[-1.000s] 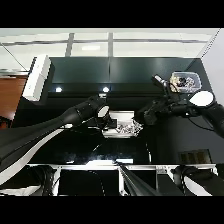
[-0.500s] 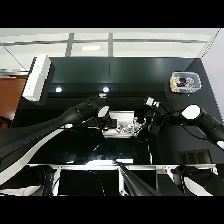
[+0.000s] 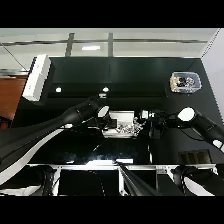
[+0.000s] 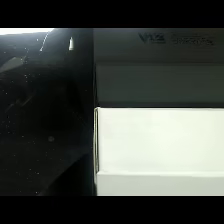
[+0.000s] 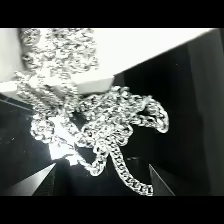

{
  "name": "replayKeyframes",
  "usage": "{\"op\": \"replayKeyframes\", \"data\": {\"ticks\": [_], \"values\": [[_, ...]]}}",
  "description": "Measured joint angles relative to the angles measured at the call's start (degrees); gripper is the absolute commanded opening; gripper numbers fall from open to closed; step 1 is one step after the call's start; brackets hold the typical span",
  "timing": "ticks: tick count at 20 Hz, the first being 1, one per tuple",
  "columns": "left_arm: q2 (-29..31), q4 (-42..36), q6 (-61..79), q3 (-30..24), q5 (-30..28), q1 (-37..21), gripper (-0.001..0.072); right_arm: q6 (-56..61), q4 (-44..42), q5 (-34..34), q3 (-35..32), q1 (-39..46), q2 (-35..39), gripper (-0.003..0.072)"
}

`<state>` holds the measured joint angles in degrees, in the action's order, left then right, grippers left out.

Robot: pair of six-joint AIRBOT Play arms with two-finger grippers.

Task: Fold the box and place the chain.

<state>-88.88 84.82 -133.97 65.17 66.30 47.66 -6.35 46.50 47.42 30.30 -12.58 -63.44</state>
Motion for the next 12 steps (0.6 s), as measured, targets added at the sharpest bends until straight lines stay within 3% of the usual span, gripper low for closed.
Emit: {"op": "replayKeyframes", "data": {"ticks": [12], "values": [[0.0, -0.02, 0.02, 0.0, 0.0, 0.0, 0.0033, -10.21, -7.19, -1.05, 0.02, -0.2, -6.29, 0.0707]]}}
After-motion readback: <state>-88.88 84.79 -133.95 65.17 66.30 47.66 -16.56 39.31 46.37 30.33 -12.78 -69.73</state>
